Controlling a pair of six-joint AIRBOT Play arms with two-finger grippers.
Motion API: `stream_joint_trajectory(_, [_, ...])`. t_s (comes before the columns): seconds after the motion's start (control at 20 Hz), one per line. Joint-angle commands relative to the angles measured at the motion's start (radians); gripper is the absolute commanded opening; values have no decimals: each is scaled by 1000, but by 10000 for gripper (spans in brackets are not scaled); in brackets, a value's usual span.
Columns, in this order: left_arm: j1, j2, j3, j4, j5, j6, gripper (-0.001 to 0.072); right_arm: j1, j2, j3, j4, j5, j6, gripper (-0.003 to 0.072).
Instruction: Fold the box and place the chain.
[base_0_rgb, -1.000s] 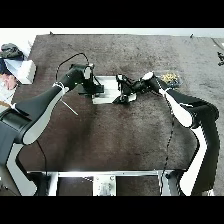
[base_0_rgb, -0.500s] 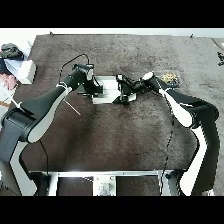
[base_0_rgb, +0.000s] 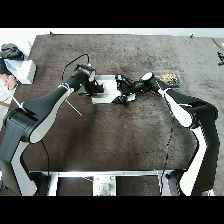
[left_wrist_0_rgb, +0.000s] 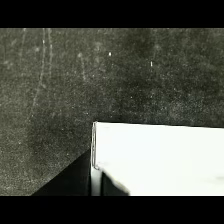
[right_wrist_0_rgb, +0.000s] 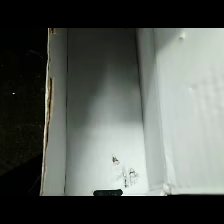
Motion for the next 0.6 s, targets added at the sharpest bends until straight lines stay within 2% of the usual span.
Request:
stream_joint_trajectory(0.0, [0, -9, 1, -1, -15, -30, 11, -1, 1, 0, -2, 0, 2, 468])
stream_joint_trajectory(0.1, [0, -12, 1, -10, -15, -22, 13, -1, 1, 0, -2, 0, 2, 468])
stream_joint_trajectory(0.15, [0, -10, 1, -13, -10, -8, 76, -1, 1, 0, -2, 0, 2, 468])
stream_joint_trajectory(0.2, [0, -6, 1, -21, 0, 19, 199, -1, 1, 0, -2, 0, 2, 468])
stream_joint_trajectory(0.25, [0, -5, 3, -39, 3, 53, 290, -1, 1, 0, -2, 0, 2, 468])
stream_joint_trajectory(0.3, [0, -2, 5, -49, 0, 76, 311, -1, 1, 0, -2, 0, 2, 468])
stream_joint_trajectory(0.55, [0, -2, 73, -90, -72, 167, 320, -1, 1, 0, -2, 0, 2, 468])
